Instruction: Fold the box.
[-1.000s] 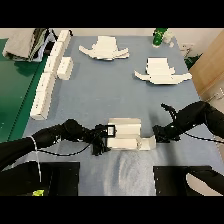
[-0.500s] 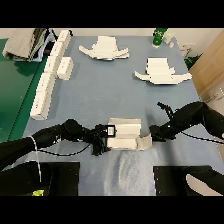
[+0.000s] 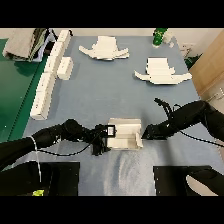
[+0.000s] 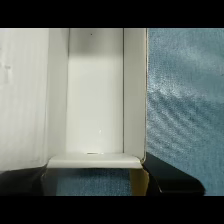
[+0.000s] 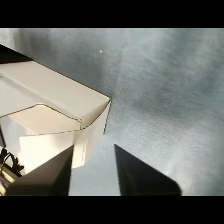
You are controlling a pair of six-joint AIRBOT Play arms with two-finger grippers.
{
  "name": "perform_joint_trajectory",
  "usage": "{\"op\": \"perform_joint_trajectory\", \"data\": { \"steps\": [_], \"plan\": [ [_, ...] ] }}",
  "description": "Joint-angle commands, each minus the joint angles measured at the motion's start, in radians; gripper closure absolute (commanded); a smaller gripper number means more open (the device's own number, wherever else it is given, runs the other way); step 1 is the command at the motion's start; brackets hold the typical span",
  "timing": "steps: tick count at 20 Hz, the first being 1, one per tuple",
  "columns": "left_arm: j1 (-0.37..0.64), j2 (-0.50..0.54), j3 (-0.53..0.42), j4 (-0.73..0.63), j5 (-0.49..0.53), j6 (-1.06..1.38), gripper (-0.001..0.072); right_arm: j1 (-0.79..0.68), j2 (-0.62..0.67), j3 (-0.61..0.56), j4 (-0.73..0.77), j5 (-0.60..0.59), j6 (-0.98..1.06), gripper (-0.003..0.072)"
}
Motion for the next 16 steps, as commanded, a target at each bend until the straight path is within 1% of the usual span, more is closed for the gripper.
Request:
{"op": "perform_joint_trajectory", "data": {
  "steps": [1,3,5,8,11,13,16],
  "plan": [
    [0.000,0.001,0.001,0.000,0.000,0.000,0.0258,0.017,0.018,0.005,0.002,0.009,0.001,0.0229],
    [0.000,0.001,0.001,0.000,0.000,0.000,0.0258,0.066,0.018,0.005,0.000,0.034,0.003,0.0229],
    [0.000,0.001,0.001,0.000,0.000,0.000,0.0258,0.135,0.016,0.006,-0.024,0.090,0.057,0.0230],
    [0.000,0.001,0.001,0.000,0.000,0.000,0.0258,0.236,-0.009,0.007,-0.156,0.163,0.215,0.0230],
    [0.000,0.001,0.001,0.000,0.000,0.000,0.0258,0.320,-0.019,0.009,-0.225,0.212,0.330,0.0231],
    [0.000,0.001,0.001,0.000,0.000,0.000,0.0258,0.371,-0.021,0.017,-0.273,0.230,0.433,0.0232],
    [0.000,0.001,0.001,0.000,0.000,0.000,0.0258,0.452,-0.021,0.027,-0.385,0.255,0.610,0.0234]
  ]
}}
